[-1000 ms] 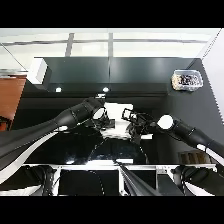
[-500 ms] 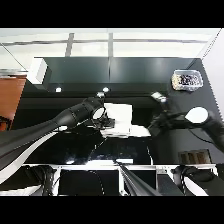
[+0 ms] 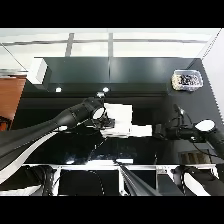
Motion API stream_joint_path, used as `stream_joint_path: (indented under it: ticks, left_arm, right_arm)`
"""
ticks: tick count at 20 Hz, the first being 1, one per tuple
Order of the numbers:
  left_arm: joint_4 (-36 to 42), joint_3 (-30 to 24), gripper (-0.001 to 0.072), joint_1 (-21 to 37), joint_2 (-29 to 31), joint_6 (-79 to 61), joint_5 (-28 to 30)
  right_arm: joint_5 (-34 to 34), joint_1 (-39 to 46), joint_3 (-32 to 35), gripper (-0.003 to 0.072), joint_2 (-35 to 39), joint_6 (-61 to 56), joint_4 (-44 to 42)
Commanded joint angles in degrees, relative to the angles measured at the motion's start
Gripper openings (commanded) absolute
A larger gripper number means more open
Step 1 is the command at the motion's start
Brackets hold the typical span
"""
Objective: Fold the box and place the chain.
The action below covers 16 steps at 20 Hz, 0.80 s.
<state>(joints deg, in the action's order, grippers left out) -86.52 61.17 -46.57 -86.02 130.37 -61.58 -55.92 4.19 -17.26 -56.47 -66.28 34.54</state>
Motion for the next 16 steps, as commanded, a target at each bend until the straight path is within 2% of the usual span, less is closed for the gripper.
stream_joint_path:
  ticks: [1, 3, 6, 8, 9, 10, 11, 16]
  left_arm:
    - [0.02, 0.02, 0.0026, 0.04, 0.02, -0.04, 0.04]
    - [0.04, 0.02, 0.0026, 0.02, 0.02, -0.04, 0.02]
    - [0.02, 0.02, 0.0026, 0.04, 0.02, -0.07, 0.04]
    - [0.04, 0.02, 0.0026, 0.02, 0.02, -0.04, 0.02]
    - [0.02, 0.02, 0.0026, 0.04, 0.02, -0.07, 0.02]
    - [0.02, 0.02, 0.0026, 0.04, 0.02, -0.04, 0.02]
    - [0.04, 0.02, 0.0026, 0.02, 0.02, -0.04, 0.02]
    - [0.02, 0.02, 0.0026, 0.04, 0.02, -0.04, 0.04]
  right_arm:
    - [0.11, -4.02, 2.12, 0.0016, -4.09, 10.43, -14.67]
    - [-2.34, -4.61, 0.42, 0.0016, -4.09, 14.6, -15.89]
    - [-3.52, -4.61, -2.12, 0.0017, -4.09, 14.73, -14.38]
    - [-6.91, -4.76, -4.04, 0.0018, -4.09, 14.73, -15.08]
    - [-8.11, -5.57, -5.27, 0.0111, -4.09, 14.69, -14.88]
    - [-8.33, -6.82, -6.25, 0.0338, -4.09, 14.69, -14.82]
    - [-7.87, -8.15, -7.15, 0.0421, -4.09, 14.69, -14.82]
    - [-0.5, -14.91, -8.63, 0.0418, -4.11, 9.35, -12.87]
